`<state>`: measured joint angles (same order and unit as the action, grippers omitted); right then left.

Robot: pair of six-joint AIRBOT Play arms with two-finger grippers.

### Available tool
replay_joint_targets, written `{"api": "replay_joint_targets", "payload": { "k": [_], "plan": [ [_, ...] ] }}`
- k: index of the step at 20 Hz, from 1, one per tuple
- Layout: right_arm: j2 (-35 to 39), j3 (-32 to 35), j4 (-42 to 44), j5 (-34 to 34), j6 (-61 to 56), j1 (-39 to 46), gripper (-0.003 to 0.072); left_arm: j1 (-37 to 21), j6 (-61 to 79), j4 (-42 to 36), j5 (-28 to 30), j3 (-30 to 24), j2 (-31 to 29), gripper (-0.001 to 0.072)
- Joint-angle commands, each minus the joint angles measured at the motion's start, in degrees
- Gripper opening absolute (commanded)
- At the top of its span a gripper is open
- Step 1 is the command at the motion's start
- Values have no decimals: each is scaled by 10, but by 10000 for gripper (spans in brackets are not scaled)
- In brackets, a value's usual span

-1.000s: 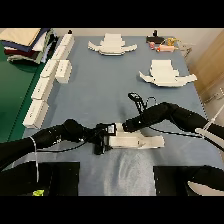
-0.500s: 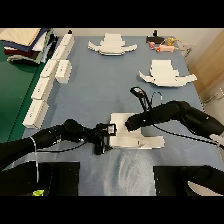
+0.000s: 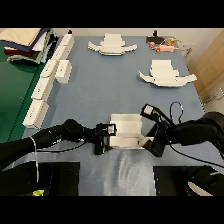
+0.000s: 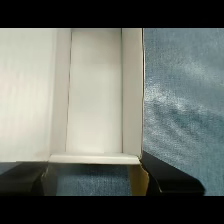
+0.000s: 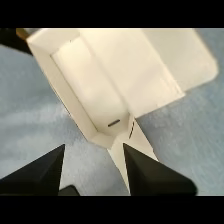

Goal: Fold the box.

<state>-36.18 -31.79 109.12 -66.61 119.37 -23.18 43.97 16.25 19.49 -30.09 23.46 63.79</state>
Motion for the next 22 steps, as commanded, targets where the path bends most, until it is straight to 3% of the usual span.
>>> {"api": "replay_joint_targets", "payload": {
  "k": [1,6,10,11,12,16,22],
  "plan": [
    [38,70,-61,0,120,-2,594,0,0,0,0,0,0,527],
    [-16,100,-62,141,245,-2,593,0,0,0,0,0,0,527],
    [-65,100,-24,195,294,-16,586,0,0,0,0,0,0,527],
    [-73,100,-24,207,310,-23,543,0,0,0,0,0,0,527],
    [-80,100,-24,219,324,-31,420,0,0,0,0,0,0,527],
    [-85,100,-17,240,327,-54,211,0,0,0,0,0,0,527],
    [-85,100,24,241,326,-55,211,0,0,0,0,0,0,527]
  ]
}}
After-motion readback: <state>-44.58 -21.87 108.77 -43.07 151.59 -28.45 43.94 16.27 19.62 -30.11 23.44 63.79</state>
